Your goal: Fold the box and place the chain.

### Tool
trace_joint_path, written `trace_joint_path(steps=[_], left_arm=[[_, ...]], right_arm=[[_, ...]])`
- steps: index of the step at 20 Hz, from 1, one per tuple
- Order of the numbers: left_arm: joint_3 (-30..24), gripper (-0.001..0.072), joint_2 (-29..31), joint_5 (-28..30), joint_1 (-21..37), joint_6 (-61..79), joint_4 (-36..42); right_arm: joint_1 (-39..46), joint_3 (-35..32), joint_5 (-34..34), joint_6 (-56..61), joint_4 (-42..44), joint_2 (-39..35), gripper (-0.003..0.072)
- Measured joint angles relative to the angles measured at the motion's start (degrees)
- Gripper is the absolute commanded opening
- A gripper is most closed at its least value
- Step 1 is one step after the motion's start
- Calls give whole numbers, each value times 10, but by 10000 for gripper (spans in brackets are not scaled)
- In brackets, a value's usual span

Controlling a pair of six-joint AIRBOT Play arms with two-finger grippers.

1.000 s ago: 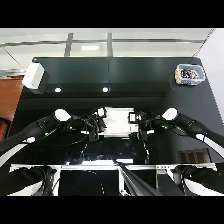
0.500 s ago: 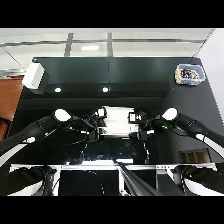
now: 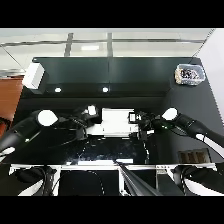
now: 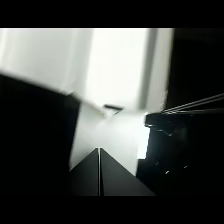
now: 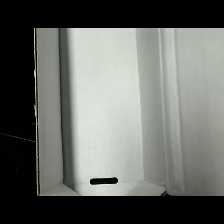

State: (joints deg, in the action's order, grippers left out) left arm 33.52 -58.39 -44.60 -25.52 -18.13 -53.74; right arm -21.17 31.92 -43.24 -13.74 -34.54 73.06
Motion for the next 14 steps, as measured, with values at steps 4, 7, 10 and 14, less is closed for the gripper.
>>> trace_joint_path(steps=[4,7,10,14], left_arm=[[-2,28,46,-31,102,-224,-82],[-13,29,50,-69,198,-443,-102],[-27,28,15,-127,279,-554,-71],[-34,27,-81,-179,321,-550,32]], right_arm=[[0,0,0,0,0,0,244],[0,0,0,0,0,0,244],[0,0,0,0,0,0,244],[0,0,0,0,0,0,245]])
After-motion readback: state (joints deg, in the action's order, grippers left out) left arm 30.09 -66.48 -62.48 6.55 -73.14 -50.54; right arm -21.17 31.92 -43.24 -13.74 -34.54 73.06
